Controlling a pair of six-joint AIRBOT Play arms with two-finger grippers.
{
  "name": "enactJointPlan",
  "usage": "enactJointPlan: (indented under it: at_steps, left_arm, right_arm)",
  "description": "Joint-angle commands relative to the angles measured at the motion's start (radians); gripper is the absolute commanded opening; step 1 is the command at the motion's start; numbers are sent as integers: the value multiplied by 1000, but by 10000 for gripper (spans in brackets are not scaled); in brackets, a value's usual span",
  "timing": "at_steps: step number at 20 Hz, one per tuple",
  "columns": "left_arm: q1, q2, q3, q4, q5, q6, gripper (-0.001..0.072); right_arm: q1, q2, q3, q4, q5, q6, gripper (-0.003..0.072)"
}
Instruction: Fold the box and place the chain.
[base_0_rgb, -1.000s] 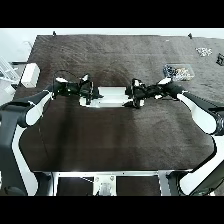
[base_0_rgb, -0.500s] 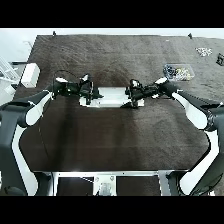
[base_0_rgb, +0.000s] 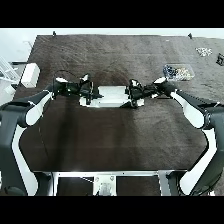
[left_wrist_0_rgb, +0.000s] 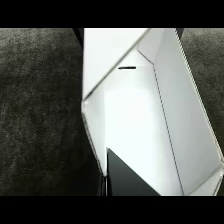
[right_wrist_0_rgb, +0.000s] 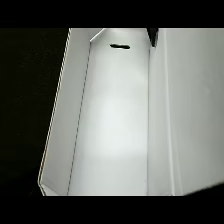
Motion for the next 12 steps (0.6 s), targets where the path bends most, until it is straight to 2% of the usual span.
enactJointPlan:
  at_steps: [1,6,12]
  left_arm:
    - [0,0,0,1,-2,0,22]
    - [-1,0,0,1,-2,0,22]
    - [-1,0,0,1,-3,0,22]
  right_arm:
    - [1,-9,31,-1,11,14,666]
    - [1,-50,87,-47,119,77,666]
    - [4,-69,95,-46,121,94,666]
